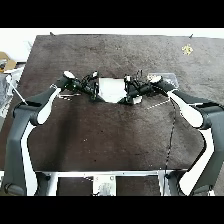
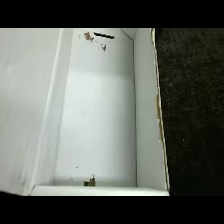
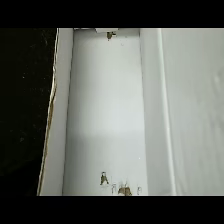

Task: Fold the box and place the chain.

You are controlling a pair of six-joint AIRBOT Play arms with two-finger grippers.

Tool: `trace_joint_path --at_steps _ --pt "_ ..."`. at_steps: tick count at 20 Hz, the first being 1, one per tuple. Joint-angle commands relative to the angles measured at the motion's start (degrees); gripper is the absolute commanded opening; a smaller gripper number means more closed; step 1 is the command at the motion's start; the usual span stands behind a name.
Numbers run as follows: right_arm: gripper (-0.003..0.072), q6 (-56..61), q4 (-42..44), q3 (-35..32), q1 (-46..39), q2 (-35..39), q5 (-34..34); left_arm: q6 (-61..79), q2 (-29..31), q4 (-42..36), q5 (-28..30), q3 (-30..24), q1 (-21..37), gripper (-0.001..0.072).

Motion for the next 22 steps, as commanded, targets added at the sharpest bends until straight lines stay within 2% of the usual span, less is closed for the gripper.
trace_joint_path --at_steps 1,22 --pt "0.0426 0.0 0.0 0.0 0.0 0.0 0.1 -0.6 0.0 1.1 -0.8 0.0 0.0 0.0388" --pt "0.0426 0.0 0.0 0.0 0.0 0.0 0.1 -0.6 0.0 0.2 -0.7 0.0 0.0 0.0389"
